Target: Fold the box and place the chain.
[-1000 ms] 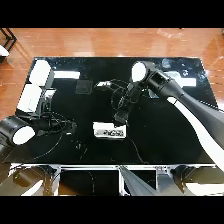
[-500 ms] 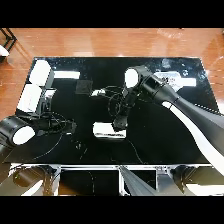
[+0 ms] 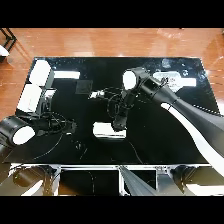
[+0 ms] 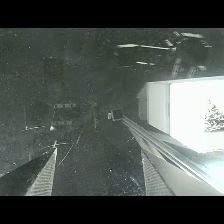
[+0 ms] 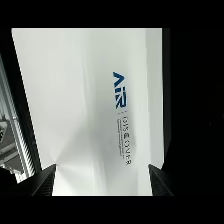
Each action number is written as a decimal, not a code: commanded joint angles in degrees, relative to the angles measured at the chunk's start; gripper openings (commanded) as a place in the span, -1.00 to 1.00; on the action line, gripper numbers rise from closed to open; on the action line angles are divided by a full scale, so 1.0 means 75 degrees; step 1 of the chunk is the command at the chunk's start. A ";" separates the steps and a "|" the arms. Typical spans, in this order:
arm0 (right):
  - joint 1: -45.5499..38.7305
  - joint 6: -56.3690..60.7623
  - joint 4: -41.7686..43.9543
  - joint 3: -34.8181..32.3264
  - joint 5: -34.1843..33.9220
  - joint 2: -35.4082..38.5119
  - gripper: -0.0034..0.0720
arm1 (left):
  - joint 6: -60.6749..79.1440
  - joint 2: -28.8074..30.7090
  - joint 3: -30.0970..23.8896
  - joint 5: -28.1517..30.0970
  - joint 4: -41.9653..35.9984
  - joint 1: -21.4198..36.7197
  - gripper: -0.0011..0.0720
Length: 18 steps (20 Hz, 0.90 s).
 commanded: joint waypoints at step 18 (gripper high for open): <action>0.0516 0.0568 -0.1154 -0.0152 -0.0408 -0.0058 0.94 | 0.0000 0.0009 -0.0003 0.0000 0.0012 0.0006 0.76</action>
